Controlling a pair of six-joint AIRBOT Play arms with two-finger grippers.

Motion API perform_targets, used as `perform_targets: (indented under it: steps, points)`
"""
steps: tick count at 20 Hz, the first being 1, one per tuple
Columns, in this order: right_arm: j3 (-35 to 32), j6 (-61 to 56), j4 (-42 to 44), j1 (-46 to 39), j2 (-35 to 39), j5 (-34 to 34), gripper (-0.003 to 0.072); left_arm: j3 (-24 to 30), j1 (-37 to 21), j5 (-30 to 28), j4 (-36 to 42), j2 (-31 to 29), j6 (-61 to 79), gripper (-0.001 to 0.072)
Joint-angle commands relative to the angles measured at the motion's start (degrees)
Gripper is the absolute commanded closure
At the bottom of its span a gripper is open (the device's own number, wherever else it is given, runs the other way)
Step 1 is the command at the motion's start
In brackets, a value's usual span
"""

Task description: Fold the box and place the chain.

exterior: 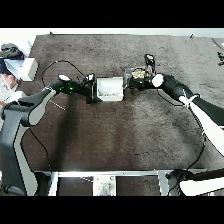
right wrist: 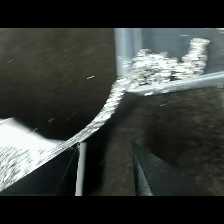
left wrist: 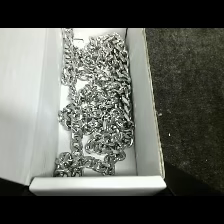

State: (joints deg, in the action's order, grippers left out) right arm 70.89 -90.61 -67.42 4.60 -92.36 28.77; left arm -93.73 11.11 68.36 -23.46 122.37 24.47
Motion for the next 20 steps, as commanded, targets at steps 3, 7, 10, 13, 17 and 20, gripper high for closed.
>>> perform_targets:
  steps: [3, 7, 10, 13, 17, 20]
  points:
    - [1.7, -0.5, 5.9, -1.7, -6.1, -5.3, 0.0297, 0.0, 0.0, 0.0, 0.0, 0.0, 0.0, 0.0437]
    - [7.5, -0.5, 7.5, -0.1, -10.8, -4.7, 0.0312, 0.0, 0.0, 0.0, 0.0, 0.0, 0.0, 0.0437]
    - [8.3, -0.6, 7.5, 0.5, -12.0, -6.2, 0.0575, 0.0, 0.0, 0.0, 0.0, 0.0, 0.0, 0.0437]
    - [8.2, -0.6, 7.2, -0.4, -10.9, -5.0, 0.0688, 0.0, 0.0, 0.0, 0.0, 0.0, 0.0, 0.0436]
    - [8.1, -0.5, -0.4, 0.2, -0.5, 1.5, 0.0693, 0.0, 0.0, 0.0, 0.0, 0.0, 0.0, 0.0437]
    - [8.1, -0.5, -7.5, 2.0, 10.0, 6.6, 0.0693, 0.0, 0.0, 0.0, 0.0, 0.0, 0.0, 0.0437]
